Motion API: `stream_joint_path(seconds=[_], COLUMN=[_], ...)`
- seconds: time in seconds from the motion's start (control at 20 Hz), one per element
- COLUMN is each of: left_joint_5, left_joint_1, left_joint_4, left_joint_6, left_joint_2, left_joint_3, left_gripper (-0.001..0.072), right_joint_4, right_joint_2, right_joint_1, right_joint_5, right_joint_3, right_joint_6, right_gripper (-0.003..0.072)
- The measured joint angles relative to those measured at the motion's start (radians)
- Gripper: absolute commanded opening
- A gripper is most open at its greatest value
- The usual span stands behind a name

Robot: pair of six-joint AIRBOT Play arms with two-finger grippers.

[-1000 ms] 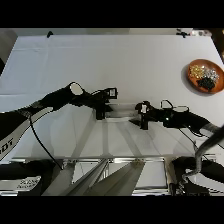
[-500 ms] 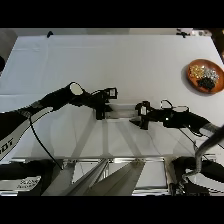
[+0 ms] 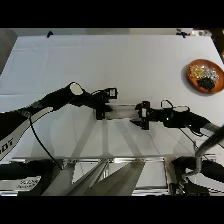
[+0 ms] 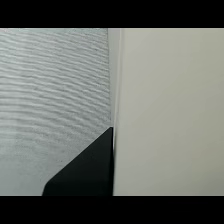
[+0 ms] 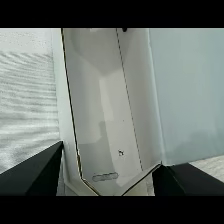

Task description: Fold the box and place the chain.

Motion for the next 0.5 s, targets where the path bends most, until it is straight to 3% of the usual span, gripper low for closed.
stream_joint_path(seconds=[0.15, 0.5], left_joint_5=[0.002, 0.007], left_joint_1=[0.0, 0.0], left_joint_4=[-0.001, 0.002], left_joint_6=[0.0, 0.0], left_joint_2=[0.0, 0.0], left_joint_3=[0.0, 0.001], left_gripper=[0.0014, 0.0014], right_joint_4=[0.012, 0.069], right_joint_2=[-0.001, -0.042], right_joint_1=[0.0, -0.001], right_joint_5=[0.003, 0.036], right_joint_3=[0.008, 0.036], right_joint_6=[-0.005, -0.007], right_gripper=[0.057, 0.0528])
